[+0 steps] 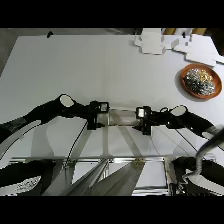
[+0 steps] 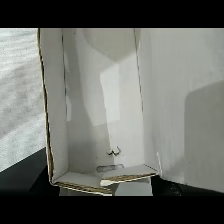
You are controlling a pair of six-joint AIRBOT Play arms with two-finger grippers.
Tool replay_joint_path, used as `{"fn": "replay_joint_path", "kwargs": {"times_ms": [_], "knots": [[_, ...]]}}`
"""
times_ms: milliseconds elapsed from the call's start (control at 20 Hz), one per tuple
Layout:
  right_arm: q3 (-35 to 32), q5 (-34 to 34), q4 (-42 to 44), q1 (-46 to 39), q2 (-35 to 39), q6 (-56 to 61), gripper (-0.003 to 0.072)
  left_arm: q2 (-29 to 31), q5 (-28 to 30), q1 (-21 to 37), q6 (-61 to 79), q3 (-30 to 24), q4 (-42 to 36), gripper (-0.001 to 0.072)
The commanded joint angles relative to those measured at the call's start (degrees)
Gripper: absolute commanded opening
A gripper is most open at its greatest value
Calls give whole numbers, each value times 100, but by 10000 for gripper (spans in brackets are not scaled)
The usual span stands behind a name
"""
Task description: Fold the box and place the chain.
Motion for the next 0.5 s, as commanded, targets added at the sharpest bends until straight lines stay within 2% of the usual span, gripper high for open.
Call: {"fn": "replay_joint_path", "kwargs": {"times_ms": [0,450], "knots": [[0,0,0,0,4,0,300,-98,42,-72,205,-2,-151,694],[0,2,0,0,4,0,300,-118,72,-190,658,-4,-560,695]]}}
